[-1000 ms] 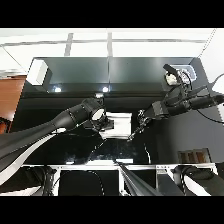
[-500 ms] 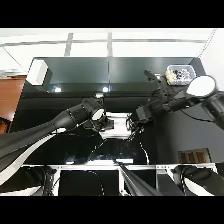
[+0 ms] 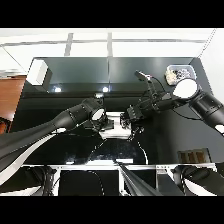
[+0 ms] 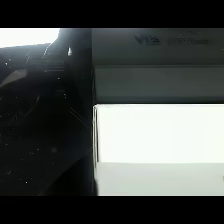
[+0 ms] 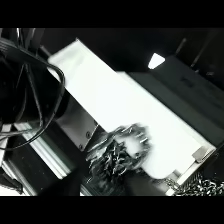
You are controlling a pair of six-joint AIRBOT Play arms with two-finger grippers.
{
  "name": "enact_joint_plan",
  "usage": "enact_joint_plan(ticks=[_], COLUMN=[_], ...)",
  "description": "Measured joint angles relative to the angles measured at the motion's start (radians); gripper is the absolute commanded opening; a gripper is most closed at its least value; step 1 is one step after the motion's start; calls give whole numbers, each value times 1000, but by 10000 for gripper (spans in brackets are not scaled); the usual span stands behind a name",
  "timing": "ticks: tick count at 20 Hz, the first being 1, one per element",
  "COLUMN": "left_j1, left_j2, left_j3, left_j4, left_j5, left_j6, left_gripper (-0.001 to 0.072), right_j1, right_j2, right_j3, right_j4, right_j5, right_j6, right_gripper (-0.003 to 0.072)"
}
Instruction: Fold the box and place the chain.
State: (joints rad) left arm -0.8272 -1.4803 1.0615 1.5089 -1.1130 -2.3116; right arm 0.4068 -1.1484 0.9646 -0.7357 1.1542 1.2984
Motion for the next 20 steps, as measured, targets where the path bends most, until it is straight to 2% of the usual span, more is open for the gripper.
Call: enact_joint_plan(ticks=[2, 6, 9, 12, 13, 14, 17, 20], left_j1=[0, 0, 0, 0, 0, 0, 0, 0], left_j2=[0, 0, 0, 0, 0, 0, 0, 0], left_j3=[0, 0, 0, 0, 0, 0, 0, 0], left_j4=[0, 0, 0, 0, 0, 0, 0, 0], left_j5=[0, -1, 0, 0, 1, 0, 1, 1], left_j6=[0, 0, 0, 0, 0, 0, 0, 0], left_gripper=[26, 26, 26, 26, 26, 26, 26, 26], right_j1=[-4, -85, -175, -229, -238, -242, -240, -229], right_j2=[-1, 35, 119, 208, 226, 239, 259, 257], right_j3=[0, 0, -18, -107, -154, -199, -333, -423], right_j4=[-1, -29, -142, -262, -294, -309, -340, -352], right_j5=[-5, 72, 129, 89, 57, 18, -113, -216], right_j6=[0, 3, -1, -56, -85, -111, -216, -413], right_gripper=[333, 333, 333, 336, 446, 720, 720, 720])
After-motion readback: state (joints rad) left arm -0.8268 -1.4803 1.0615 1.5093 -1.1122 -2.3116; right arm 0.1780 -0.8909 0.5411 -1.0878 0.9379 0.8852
